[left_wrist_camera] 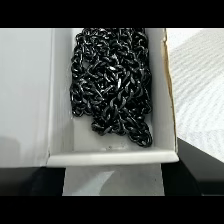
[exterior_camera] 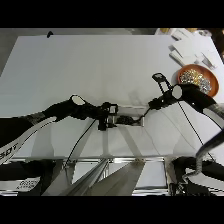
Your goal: Fold the box and place the chain.
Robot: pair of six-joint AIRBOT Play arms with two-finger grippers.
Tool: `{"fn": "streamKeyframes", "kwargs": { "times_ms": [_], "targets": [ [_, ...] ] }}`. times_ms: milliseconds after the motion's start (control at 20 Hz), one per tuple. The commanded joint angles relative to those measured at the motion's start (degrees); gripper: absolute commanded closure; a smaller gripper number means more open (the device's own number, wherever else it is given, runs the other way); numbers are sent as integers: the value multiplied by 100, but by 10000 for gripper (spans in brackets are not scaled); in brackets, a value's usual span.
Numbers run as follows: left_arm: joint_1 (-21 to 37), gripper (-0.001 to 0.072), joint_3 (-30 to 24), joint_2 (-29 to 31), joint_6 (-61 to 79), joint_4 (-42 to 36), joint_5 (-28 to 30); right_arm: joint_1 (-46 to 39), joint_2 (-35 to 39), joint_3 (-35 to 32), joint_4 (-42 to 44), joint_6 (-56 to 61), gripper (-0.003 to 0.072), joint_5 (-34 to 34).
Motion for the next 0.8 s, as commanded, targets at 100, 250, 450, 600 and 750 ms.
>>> {"fn": "streamKeyframes", "kwargs": {
  "times_ms": [100,250,450,600,750],
  "targets": [
    [2,458,0,0,2,0,2,2,181,-4,-83,-48,668,299],
    [2,457,0,0,0,0,2,2,719,-4,-83,-48,668,365],
    [2,457,0,0,0,0,2,2,1709,-4,149,-46,668,1060],
    [2,457,0,0,2,0,2,81,2553,-4,621,-175,668,1451],
    [2,457,0,0,0,0,0,337,3377,-4,892,-219,668,1840]
  ]
}}
